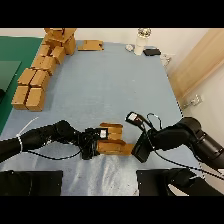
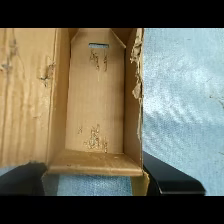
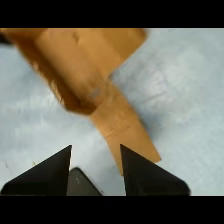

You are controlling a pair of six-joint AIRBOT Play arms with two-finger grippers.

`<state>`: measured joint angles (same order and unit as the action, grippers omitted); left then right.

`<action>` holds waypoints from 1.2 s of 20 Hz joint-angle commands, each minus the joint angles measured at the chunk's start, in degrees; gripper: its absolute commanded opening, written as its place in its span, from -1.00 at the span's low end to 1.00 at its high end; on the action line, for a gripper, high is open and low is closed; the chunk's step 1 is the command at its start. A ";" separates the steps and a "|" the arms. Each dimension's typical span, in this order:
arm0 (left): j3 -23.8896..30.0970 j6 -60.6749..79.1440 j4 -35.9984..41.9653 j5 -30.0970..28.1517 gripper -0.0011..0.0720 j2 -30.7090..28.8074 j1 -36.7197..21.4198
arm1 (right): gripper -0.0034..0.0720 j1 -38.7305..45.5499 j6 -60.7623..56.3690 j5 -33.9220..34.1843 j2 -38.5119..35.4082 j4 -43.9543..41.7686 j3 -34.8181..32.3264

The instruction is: Fold the box.

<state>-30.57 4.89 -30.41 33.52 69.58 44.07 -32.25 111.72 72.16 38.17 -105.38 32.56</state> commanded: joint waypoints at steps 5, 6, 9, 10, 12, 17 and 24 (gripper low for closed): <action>0.02 0.02 -0.02 0.02 0.39 -0.04 0.00 | 0.31 -1.11 17.62 -12.41 1.18 3.61 -4.76; 0.02 0.02 -0.02 -0.02 0.39 -0.04 0.00 | 0.31 -1.11 20.61 -12.52 1.49 1.95 -4.76; 0.02 0.02 -0.02 0.00 0.39 -0.04 0.00 | 0.31 -1.11 25.92 -13.22 3.45 -2.69 -4.79; 0.02 0.02 -0.02 0.00 0.39 -0.04 0.00 | 0.31 -1.11 27.43 -13.42 4.37 -3.96 -4.79; 0.02 0.02 -0.02 0.00 0.39 -0.04 0.00 | 0.31 -1.11 30.82 -14.14 6.05 -4.70 -4.79; 0.02 0.02 -0.02 0.00 0.39 -0.04 0.00 | 0.31 -1.16 38.47 -18.45 9.16 -6.36 -4.79; 0.02 0.02 -0.02 0.00 0.39 -0.04 0.00 | -0.54 -4.87 39.41 -19.06 10.03 -7.45 -4.79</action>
